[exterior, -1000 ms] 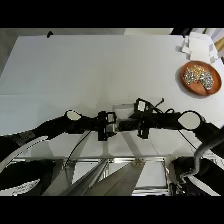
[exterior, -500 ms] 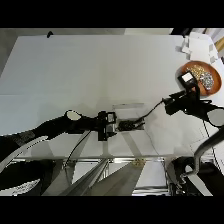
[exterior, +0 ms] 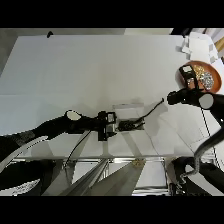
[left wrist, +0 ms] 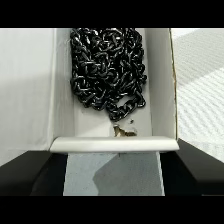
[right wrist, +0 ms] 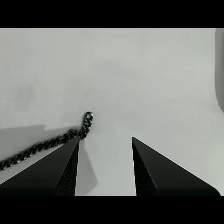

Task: Fold the box and place the chain.

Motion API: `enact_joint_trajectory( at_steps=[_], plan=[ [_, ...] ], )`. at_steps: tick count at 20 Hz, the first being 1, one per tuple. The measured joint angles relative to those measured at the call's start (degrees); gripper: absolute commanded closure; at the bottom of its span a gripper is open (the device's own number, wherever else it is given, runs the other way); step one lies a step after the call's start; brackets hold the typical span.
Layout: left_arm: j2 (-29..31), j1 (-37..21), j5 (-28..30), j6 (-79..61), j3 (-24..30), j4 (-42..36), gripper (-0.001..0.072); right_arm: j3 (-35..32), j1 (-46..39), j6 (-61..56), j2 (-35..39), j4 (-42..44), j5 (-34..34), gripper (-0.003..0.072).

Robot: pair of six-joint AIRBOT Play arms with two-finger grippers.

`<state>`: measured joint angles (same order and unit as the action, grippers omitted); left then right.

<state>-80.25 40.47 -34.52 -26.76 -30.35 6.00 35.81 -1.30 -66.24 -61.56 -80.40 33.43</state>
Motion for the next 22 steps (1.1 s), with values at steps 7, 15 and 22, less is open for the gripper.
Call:
enact_joint_trajectory(
  at_steps=[7, 15, 22],
  plan=[
    [0.0, 0.0, 0.0, -0.02, 0.0, 0.02, 0.0559, 2.8, 2.67, -1.27, -10.51, -0.63, 2.14, 0.0325],
    [0.0, 0.0, 0.0, -0.02, 0.0, 0.02, 0.0559, 3.13, 3.54, -2.01, -12.35, -0.79, 0.74, 0.0429],
    [0.0, 0.0, 0.0, 0.0, 0.0, 0.0, 0.0559, 3.17, 3.56, -2.97, -12.72, -0.74, 1.03, 0.0651]
  ],
)
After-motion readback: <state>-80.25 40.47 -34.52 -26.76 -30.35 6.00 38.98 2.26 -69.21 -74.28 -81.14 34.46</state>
